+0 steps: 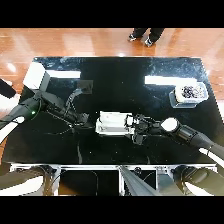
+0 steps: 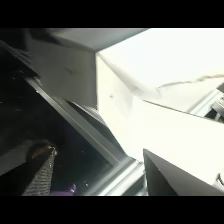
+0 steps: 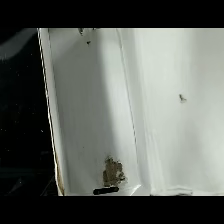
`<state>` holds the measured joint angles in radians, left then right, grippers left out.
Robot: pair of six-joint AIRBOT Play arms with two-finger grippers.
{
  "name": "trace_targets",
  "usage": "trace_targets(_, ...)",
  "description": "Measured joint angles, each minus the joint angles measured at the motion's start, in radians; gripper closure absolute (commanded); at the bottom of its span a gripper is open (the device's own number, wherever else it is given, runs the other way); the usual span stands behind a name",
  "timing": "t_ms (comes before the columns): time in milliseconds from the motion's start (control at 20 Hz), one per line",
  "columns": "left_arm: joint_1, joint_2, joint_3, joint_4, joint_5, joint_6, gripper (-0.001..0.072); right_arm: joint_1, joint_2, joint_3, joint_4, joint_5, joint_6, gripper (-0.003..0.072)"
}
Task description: Fold the box and place the chain.
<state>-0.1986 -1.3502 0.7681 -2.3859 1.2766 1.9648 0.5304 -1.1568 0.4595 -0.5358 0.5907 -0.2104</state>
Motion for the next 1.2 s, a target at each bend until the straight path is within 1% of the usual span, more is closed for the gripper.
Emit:
trace_targets(150,-0.011,0.000,0.008,-0.005,0.008,-0.005,0.0075,0.000,0.000,0.000,0.000,0.000,0.000,0.0134)
trace_targets(250,-0.026,0.000,0.010,-0.008,-0.011,-0.009,0.0075,0.000,0.000,0.000,0.000,0.000,0.000,0.0134)
trace_targets(750,-0.137,0.000,0.012,-0.008,-0.160,-0.071,0.0073,0.000,0.000,0.000,0.000,0.000,0.000,0.0134)
trace_targets(1050,-0.156,0.009,0.013,-0.004,-0.189,-0.089,0.0073,0.000,0.000,0.000,0.000,-0.001,0.000,0.0134)
trace_targets(1200,-0.157,0.021,0.018,-0.003,-0.188,-0.100,0.0074,0.000,0.000,0.000,0.002,0.000,0.000,0.0134)
